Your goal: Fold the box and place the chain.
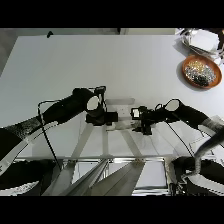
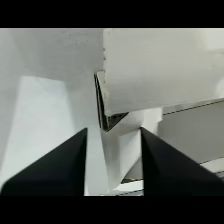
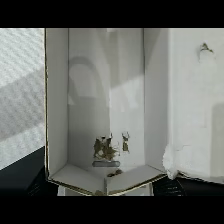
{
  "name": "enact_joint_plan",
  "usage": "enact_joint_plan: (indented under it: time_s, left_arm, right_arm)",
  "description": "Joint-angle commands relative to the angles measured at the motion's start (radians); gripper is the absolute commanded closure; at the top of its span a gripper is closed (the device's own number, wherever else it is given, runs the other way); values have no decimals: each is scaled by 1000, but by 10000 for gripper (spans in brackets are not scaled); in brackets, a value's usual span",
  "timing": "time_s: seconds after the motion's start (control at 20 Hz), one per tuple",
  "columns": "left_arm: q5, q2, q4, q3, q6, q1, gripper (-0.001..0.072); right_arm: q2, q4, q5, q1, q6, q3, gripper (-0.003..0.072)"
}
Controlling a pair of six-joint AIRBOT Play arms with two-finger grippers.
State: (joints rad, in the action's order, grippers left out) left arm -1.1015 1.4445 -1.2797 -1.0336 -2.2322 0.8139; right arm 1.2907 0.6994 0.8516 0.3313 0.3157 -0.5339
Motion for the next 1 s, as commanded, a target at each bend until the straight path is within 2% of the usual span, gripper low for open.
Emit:
enact_joint_plan:
  time_s: [0.0, 0.1, 0.3, 0.55, 0.65, 0.75, 0.85, 0.95]
  left_arm:
    - [21, 13, -31, -9, -91, 32, 440]
    - [10, 31, -46, -18, -115, 40, 440]
    - [-74, 108, -78, -80, -125, 61, 439]
    - [-76, 129, -99, -87, -168, 79, 441]
    - [-76, 131, -122, -87, -201, 86, 512]
    - [-77, 132, -130, -87, -204, 90, 520]
    - [-77, 132, -131, -87, -204, 90, 635]
    - [-77, 132, -131, -87, -204, 94, 700]
  right_arm:
    - [-1, 0, 0, 0, 0, 0, 404]
    - [-1, 0, 0, 0, 0, 0, 404]
    - [-1, 0, 0, 0, 0, 0, 404]
    - [-1, 0, 0, 0, 0, 0, 404]
    - [-1, 0, 0, 0, 0, 0, 404]
    - [-1, 0, 0, 0, 0, 0, 404]
    - [-1, 0, 0, 0, 0, 0, 404]
    - [-1, 0, 0, 0, 0, 0, 404]
